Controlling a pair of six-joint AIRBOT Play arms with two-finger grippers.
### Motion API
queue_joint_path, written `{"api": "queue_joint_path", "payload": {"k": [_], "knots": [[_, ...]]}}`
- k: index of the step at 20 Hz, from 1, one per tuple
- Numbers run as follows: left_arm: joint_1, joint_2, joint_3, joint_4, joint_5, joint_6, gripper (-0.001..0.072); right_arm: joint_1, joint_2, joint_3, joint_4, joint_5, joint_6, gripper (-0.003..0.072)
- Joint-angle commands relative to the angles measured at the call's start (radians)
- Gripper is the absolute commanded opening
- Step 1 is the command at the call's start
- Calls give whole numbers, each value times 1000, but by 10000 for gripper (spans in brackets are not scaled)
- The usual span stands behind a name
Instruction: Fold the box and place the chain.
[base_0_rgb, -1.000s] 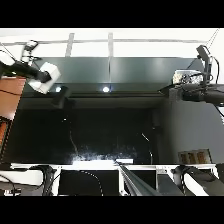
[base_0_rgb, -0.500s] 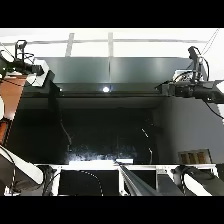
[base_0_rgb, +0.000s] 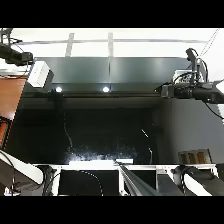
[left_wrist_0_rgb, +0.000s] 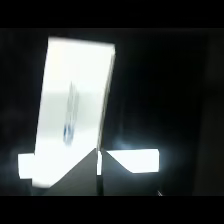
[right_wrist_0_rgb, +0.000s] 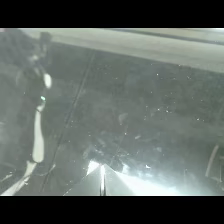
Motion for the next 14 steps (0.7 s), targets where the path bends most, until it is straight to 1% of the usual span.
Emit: {"api": "queue_joint_path", "payload": {"k": [1,2,3,4,5,7,8,9,10,11,12,14], "knots": [[15,202,-154,-12,-207,-74,27,0,51,1,-18,14,1,9],[11,304,-264,-37,-164,-59,26,7,85,0,-81,-10,15,5],[4,418,-391,-78,-79,-37,26,28,128,-11,-215,-66,55,4],[-12,558,-550,-124,28,6,26,51,176,-41,-360,-150,128,4],[-36,695,-709,-156,127,65,27,59,219,-85,-443,-226,181,4],[-108,973,-1053,-161,326,163,27,56,278,-203,-505,-360,198,4],[-137,1099,-1220,-162,410,172,29,56,279,-253,-520,-415,198,5],[-153,1202,-1352,-171,456,171,30,56,273,-298,-520,-470,198,4],[-156,1293,-1464,-194,470,173,30,56,271,-327,-520,-513,198,3],[-153,1359,-1540,-208,467,173,30,56,271,-336,-520,-533,198,2],[-152,1415,-1594,-209,467,173,31,56,271,-336,-517,-546,198,2],[-152,1475,-1632,-209,473,174,31,56,271,-336,-521,-558,197,3]]}}
